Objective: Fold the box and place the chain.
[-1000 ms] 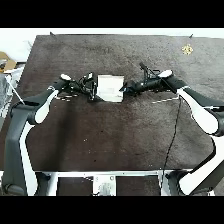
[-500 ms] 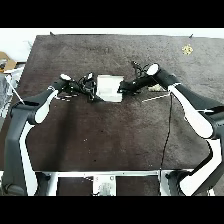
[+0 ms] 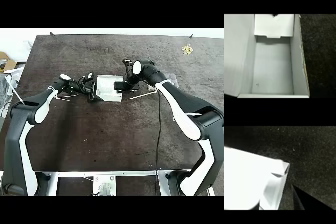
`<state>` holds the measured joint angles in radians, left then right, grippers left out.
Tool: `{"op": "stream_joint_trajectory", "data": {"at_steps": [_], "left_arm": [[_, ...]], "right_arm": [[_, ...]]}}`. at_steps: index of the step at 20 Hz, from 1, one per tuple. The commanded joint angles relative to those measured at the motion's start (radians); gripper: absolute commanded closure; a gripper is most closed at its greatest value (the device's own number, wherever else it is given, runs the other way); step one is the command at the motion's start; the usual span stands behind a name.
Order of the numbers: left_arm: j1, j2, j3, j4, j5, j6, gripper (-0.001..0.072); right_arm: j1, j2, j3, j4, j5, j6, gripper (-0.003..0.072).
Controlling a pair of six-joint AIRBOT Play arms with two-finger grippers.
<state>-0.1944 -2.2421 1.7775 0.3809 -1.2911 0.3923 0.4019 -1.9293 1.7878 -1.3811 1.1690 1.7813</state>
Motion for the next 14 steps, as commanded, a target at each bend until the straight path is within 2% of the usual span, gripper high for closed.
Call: {"op": "stream_joint_trajectory", "data": {"at_steps": [1,9,10,14], "left_arm": [[-0.001,0.000,0.001,0.000,-0.002,0.000,0.0235],[-0.001,0.000,0.001,0.000,-0.002,0.000,0.0235],[-0.001,0.000,0.001,0.000,-0.002,0.000,0.0235],[-0.001,0.000,0.001,0.000,-0.002,0.000,0.0235]], "right_arm": [[0.045,-0.043,0.072,-0.103,0.071,0.102,0.0254],[0.069,-0.073,0.088,-0.171,0.089,0.187,0.0253],[0.069,-0.069,0.088,-0.170,0.089,0.183,0.0229],[0.069,-0.012,0.088,-0.163,0.081,0.163,0.0225]]}}
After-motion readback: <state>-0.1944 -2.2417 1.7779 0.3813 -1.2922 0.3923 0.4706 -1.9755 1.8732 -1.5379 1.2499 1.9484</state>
